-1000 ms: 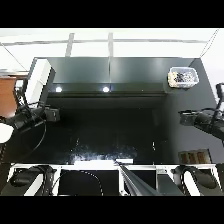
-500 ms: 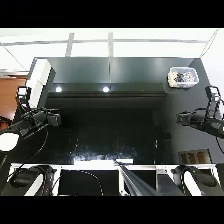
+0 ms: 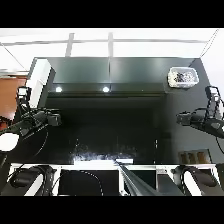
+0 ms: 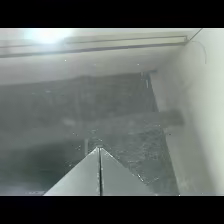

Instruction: Fold the box and place the chain.

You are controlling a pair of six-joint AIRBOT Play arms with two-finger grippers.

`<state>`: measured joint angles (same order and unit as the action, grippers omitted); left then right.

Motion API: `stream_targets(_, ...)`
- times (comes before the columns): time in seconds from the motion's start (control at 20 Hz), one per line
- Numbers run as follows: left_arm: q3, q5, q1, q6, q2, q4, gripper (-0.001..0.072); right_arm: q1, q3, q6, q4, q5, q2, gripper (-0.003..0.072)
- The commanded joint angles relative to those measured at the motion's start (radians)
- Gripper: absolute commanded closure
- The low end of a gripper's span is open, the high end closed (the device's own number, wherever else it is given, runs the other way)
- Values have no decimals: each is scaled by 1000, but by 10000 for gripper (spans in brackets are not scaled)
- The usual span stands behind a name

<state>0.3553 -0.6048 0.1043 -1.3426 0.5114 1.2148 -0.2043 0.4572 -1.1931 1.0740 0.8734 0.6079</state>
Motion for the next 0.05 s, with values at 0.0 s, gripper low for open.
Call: stream_targets(0.0,0,0,0,0,-1,0,679,0,0,0,0,0,1,666)
